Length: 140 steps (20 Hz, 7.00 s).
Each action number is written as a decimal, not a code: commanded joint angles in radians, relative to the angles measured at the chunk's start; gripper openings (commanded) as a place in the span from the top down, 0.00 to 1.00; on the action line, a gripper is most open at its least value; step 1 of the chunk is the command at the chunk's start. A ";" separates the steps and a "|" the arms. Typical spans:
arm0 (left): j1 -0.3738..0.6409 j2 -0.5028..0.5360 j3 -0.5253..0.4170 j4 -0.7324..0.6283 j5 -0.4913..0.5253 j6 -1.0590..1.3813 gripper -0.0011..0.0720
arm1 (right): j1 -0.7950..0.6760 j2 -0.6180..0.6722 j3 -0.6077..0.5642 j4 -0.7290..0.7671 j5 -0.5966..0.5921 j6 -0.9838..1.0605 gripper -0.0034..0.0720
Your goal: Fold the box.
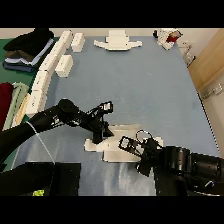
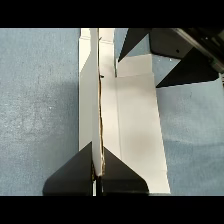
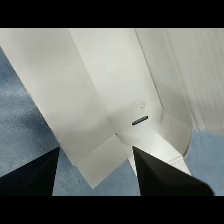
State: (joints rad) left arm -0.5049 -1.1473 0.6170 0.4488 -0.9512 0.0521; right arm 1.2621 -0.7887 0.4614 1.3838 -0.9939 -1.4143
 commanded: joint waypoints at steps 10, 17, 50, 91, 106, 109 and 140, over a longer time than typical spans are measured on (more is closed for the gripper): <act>0.000 -0.001 -0.001 0.000 0.000 0.000 0.97 | 0.001 0.011 0.072 -0.187 -0.035 0.142 0.02; 0.000 -0.001 -0.001 0.000 0.001 0.000 0.97 | 0.000 0.023 0.072 -0.203 -0.068 0.121 0.01; 0.000 -0.001 -0.001 0.000 0.000 0.000 0.97 | -0.787 -0.088 -0.059 0.819 0.095 -1.538 0.01; 0.000 -0.001 -0.001 0.000 0.000 0.000 0.97 | -0.768 -0.132 -0.092 0.820 0.155 -1.587 0.18; 0.000 -0.001 -0.001 0.000 0.000 0.000 0.97 | -0.770 -0.097 -0.137 0.842 0.201 -1.572 0.18; 0.000 -0.001 -0.001 0.000 0.000 0.000 0.97 | -0.769 -0.097 -0.137 0.843 0.209 -1.572 0.18; 0.000 -0.001 -0.001 0.000 0.000 0.000 0.97 | -0.743 -0.095 -0.139 0.857 0.204 -1.586 0.23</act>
State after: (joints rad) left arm -0.5056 -1.1473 0.6167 0.4488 -0.9516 0.0517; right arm 0.5182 -0.8989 0.3222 2.2459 -0.7765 -3.0009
